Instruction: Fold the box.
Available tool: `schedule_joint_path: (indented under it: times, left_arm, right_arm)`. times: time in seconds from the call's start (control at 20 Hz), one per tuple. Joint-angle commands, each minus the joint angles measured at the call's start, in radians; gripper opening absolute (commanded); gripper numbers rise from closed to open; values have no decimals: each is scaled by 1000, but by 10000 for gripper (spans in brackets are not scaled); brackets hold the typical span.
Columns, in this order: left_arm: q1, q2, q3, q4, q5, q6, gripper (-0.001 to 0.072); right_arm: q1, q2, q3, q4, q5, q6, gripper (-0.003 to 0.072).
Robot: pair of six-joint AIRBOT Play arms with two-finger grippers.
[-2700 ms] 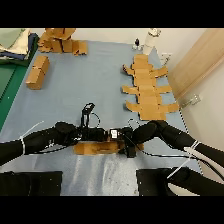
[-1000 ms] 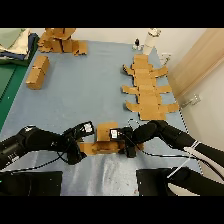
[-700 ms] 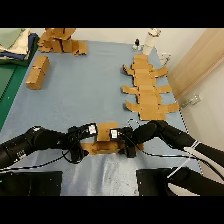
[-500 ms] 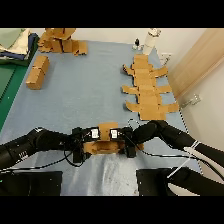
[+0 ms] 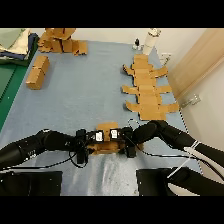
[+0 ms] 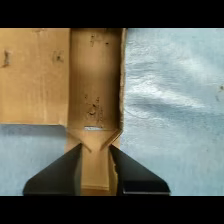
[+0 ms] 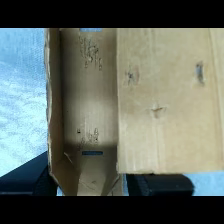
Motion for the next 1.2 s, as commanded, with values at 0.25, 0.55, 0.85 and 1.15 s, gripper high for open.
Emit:
schedule_joint_path:
  times: [0.25, 0.55, 0.85, 1.15]
  left_arm:
    - [-32, -26, 1, -59, 88, 49, 61]
    - [-72, -26, 1, -63, 154, 49, 61]
    - [-76, -26, 1, -85, 157, 48, 490]
    - [-75, -26, 1, -84, 164, 49, 203]
  right_arm:
    - [0, 1, 0, 1, 0, 1, 500]
    - [0, 1, 0, 1, 0, 1, 500]
    - [0, 1, 0, 0, 0, 1, 500]
    - [0, 1, 0, 1, 0, 1, 500]
